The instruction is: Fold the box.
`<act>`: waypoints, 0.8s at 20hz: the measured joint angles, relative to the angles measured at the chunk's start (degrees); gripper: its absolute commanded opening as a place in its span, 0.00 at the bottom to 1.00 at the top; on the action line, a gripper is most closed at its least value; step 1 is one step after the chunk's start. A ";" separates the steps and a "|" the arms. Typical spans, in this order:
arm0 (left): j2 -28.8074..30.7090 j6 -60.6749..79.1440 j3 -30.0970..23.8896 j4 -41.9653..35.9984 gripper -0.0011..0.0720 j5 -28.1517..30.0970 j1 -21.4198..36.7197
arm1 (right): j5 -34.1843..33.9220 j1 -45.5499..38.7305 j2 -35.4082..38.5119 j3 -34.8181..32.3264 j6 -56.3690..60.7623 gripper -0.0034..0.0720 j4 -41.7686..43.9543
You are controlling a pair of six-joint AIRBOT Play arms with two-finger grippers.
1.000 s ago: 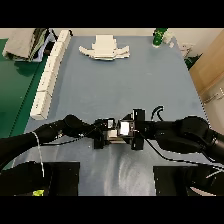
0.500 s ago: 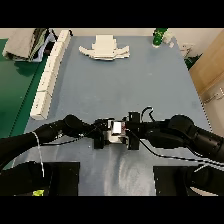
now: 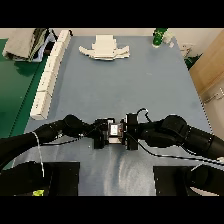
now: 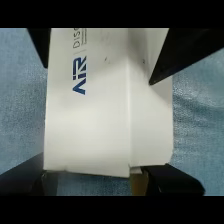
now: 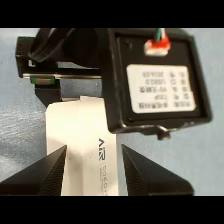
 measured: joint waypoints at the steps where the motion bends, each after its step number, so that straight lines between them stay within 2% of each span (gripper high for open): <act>1: 0.00 -0.04 0.00 -0.02 0.55 0.02 0.00 | 0.35 0.02 -0.04 0.00 -0.13 0.75 -0.42; 6: 0.00 -0.04 0.00 0.00 0.55 0.02 0.00 | 1.51 0.02 -0.07 0.74 -0.50 0.74 -1.79; 7: 0.00 -0.04 0.00 -0.02 0.55 0.02 0.00 | 1.60 0.02 -0.09 0.96 -0.52 0.61 -1.90; 8: 0.00 -0.04 0.00 -0.02 0.55 0.04 0.00 | 1.57 0.02 -0.11 1.07 -0.52 0.52 -1.92; 12: 0.00 -0.04 0.00 -0.02 0.55 0.09 0.00 | 1.55 0.02 -0.79 1.29 -0.55 0.51 -2.10; 14: 0.00 -0.02 0.00 -0.02 0.55 0.15 0.00 | 1.49 0.02 -1.44 1.33 -0.55 0.42 -2.10; 16: 0.00 -0.02 0.00 -0.04 0.55 0.20 0.00 | 1.09 0.02 -2.03 1.33 -0.55 0.42 -1.79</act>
